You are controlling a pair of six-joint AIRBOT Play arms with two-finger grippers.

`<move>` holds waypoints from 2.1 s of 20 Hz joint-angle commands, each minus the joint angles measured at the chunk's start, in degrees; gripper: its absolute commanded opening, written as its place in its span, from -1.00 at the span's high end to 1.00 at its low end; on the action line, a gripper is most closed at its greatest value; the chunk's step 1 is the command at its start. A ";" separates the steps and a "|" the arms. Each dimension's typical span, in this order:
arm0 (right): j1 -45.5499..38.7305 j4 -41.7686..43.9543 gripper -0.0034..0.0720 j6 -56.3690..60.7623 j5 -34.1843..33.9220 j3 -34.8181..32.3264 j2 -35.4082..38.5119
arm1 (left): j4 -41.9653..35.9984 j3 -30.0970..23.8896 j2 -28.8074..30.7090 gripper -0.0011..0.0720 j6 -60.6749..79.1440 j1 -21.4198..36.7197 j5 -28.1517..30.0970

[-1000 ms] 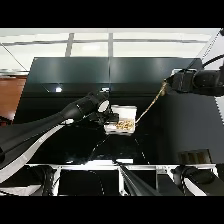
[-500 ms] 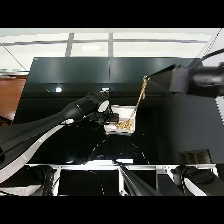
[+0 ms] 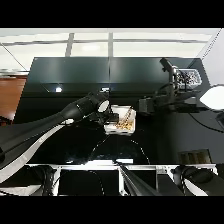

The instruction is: Fold the box and place the chain.

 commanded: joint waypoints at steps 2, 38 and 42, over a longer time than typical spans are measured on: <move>0.46 -3.41 0.88 0.24 -0.83 -1.49 -3.39 | 0.02 0.02 -0.02 0.90 0.00 0.04 0.00; -11.52 -12.37 0.26 0.20 6.60 -1.36 -0.20 | -33.09 -28.57 28.20 -0.97 69.24 28.20 3.85; -11.52 -12.37 0.25 0.20 6.43 -1.36 -0.20 | -45.07 -31.78 23.61 -0.99 114.64 30.58 3.76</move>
